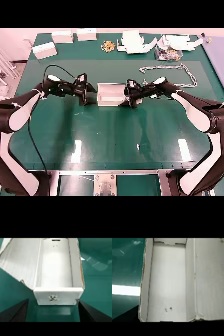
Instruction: Fold the box and place the chain.
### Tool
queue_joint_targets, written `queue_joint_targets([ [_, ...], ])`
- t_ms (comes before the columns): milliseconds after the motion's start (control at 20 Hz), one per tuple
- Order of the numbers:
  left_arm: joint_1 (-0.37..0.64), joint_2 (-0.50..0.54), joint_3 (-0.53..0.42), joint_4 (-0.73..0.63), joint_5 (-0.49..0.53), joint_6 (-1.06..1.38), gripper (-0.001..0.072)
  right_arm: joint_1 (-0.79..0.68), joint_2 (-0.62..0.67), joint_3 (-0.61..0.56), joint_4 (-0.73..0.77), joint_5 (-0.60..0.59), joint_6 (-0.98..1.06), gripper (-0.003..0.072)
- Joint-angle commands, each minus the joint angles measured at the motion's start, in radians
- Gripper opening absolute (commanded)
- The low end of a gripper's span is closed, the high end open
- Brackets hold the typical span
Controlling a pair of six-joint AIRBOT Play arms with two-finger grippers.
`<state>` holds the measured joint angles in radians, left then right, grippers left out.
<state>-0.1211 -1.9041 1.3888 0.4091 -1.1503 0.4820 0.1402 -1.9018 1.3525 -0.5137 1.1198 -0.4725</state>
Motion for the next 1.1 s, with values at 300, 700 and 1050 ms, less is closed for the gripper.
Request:
queue_joint_targets([
  [300,-0.034,-0.001,0.000,0.028,0.014,-0.063,0.0720,0.000,0.000,0.000,0.002,0.000,0.000,0.0575],
  [700,-0.048,-0.031,0.000,0.029,0.029,-0.091,0.0720,0.001,0.000,0.000,0.002,0.000,0.000,0.0575],
  [1050,-0.076,-0.046,0.000,-0.017,0.068,-0.092,0.0720,0.001,0.000,0.000,0.002,0.000,0.000,0.0575],
])
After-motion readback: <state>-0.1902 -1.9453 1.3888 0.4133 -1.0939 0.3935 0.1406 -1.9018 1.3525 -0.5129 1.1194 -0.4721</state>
